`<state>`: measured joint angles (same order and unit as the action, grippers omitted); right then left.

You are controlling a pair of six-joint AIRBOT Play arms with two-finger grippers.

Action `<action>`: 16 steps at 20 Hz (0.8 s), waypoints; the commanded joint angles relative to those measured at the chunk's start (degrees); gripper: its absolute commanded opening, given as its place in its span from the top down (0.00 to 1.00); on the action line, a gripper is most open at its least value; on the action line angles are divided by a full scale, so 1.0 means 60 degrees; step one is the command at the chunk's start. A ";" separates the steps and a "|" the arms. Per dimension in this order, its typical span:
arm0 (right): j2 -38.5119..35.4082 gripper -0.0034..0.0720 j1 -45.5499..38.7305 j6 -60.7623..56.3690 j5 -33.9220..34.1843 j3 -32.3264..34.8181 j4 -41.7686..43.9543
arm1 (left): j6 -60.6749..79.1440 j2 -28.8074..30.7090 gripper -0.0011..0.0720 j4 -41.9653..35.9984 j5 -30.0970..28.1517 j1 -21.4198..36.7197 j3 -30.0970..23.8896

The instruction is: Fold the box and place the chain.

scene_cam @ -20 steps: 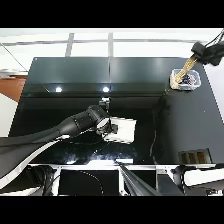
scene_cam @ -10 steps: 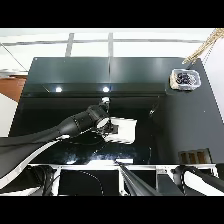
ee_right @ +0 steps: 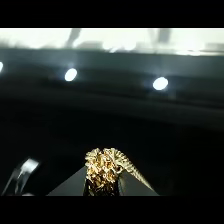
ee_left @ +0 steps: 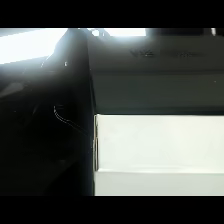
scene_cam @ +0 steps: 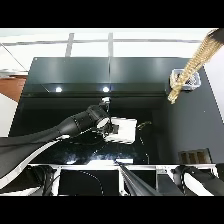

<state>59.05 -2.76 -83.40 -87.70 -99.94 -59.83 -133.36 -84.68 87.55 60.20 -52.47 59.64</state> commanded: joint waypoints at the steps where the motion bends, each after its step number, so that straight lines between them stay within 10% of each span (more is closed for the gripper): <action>1: -0.0076 0.92 0.1428 0.0597 -0.1005 0.0277 0.0076 | 0.0004 0.0000 0.95 0.0004 -0.0007 0.0007 0.0004; 16: -0.0153 0.92 0.4561 0.0619 -0.0572 0.3391 -0.0463 | 0.0004 0.0000 0.95 0.0004 0.0055 0.0007 0.0004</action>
<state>58.28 21.30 -79.68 -91.09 -81.30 -62.61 -133.36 -84.68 87.55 60.45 -52.47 59.64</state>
